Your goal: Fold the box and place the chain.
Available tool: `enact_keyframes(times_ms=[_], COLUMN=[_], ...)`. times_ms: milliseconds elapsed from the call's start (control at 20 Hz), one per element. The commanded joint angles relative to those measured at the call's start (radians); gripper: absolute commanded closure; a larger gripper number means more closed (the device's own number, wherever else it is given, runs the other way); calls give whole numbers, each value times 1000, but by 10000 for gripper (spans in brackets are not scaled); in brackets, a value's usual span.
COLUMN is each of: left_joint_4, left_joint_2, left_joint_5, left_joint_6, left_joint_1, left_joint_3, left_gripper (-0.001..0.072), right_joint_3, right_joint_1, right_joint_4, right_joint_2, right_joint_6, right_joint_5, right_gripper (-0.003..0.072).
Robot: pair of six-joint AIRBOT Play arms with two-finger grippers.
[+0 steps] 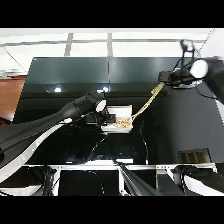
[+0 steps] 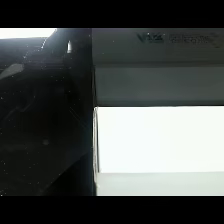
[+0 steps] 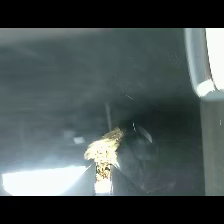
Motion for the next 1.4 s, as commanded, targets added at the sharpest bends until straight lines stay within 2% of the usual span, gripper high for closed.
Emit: enact_keyframes(times_ms=[0,150,350,450,650,900,1000,1200,1350], left_joint_4=[0,0,0,0,0,0,0,0,0], left_joint_2=[0,0,0,0,0,0,0,0,0], left_joint_5=[-3,-4,-4,-4,-4,-5,-4,-5,-4], left_joint_6=[0,0,0,0,0,0,0,0,0], left_joint_1=[0,0,0,0,0,0,0,0,0], left_joint_3=[1,1,1,1,1,1,1,1,1], left_gripper=[680,680,680,680,680,680,680,680,680], right_joint_3=[1,9,17,17,30,106,106,30,-61], right_joint_1=[24,26,31,60,95,95,101,159,171], right_joint_4=[205,378,641,713,911,931,924,900,756], right_joint_2=[240,377,404,403,402,402,386,335,327], right_joint_6=[-183,-208,-306,-320,-365,-368,-367,-367,-366], right_joint_5=[56,94,211,213,145,117,154,177,198], right_gripper=[681,681,681,681,678,678,677,676,676])
